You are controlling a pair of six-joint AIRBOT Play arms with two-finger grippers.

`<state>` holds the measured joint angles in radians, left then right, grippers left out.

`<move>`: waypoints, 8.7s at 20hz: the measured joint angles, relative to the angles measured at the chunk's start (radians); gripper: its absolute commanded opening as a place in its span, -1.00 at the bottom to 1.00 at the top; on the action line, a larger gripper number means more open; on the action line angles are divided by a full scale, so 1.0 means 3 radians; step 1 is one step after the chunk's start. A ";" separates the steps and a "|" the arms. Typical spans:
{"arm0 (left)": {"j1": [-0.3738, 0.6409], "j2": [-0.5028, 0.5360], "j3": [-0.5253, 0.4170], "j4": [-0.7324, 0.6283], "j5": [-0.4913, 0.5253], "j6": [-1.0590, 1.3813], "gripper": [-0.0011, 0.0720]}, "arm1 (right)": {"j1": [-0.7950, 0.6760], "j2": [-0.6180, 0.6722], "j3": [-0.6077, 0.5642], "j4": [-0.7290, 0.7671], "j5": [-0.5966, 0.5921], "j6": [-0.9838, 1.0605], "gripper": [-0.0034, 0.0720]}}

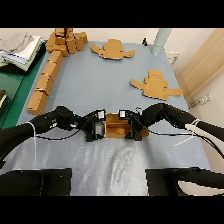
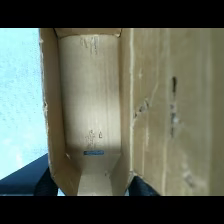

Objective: Fold the box.

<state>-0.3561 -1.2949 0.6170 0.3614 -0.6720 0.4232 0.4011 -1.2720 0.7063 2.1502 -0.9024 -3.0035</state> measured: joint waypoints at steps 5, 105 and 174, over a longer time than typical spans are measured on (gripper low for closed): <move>-0.0151 -0.0106 0.0088 -0.0027 0.0027 -0.0052 0.93 | 0.0000 0.0000 0.0000 0.0000 -0.0001 -0.0001 0.29; -0.0359 -0.0228 0.0209 0.0168 0.0319 -0.0272 0.16 | -0.0070 -0.0837 0.1114 0.0464 -0.0456 0.3845 -0.90; -0.0359 -0.0226 0.0209 0.0169 0.0319 -0.0267 0.16 | 0.0038 0.0791 -0.0459 0.0102 0.0367 0.0005 -0.50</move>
<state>-0.4637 -1.3628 0.6796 0.4122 -0.5762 0.3431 0.4126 -1.0348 0.5686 2.1807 -0.7921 -3.0020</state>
